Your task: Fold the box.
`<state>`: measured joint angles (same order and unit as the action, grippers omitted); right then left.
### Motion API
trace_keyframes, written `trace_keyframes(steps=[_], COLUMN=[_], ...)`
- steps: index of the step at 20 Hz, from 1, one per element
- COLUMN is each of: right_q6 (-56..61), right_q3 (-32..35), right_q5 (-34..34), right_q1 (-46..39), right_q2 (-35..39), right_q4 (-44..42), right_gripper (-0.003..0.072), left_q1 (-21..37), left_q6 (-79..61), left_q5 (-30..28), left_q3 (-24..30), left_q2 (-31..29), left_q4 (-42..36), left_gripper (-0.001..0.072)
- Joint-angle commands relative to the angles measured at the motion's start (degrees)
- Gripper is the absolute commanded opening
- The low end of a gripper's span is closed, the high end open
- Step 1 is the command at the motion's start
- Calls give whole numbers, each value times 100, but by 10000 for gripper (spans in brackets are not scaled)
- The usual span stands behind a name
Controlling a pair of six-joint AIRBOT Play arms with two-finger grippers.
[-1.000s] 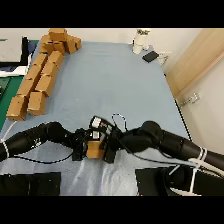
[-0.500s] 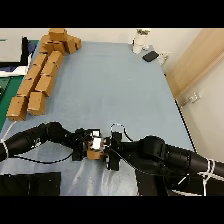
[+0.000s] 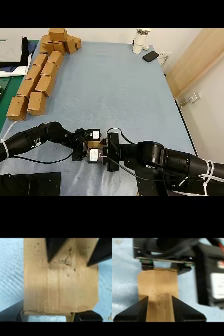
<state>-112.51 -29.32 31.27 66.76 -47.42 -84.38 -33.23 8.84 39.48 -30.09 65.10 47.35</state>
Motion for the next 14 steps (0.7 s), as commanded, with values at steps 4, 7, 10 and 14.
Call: trace_keyframes(steps=[4, 7, 10, 14], right_q6=[433, 769, 769, 769], right_q3=[37, 22, -83, -85], right_q5=[24, 35, 164, 221], right_q1=[229, 229, 286, 369], right_q2=[-245, -286, -247, -46], right_q4=[822, 1366, 1394, 1421], right_gripper=[460, 420, 391, 343], left_q1=[0, 0, 0, 0], left_q6=[-2, -2, -2, -2], left_q5=[2, 0, 0, -2], left_q3=[2, 2, 2, 2], left_q2=[2, 2, 2, 2], left_q4=[2, 2, 2, 2], left_gripper=[510, 510, 510, 510])
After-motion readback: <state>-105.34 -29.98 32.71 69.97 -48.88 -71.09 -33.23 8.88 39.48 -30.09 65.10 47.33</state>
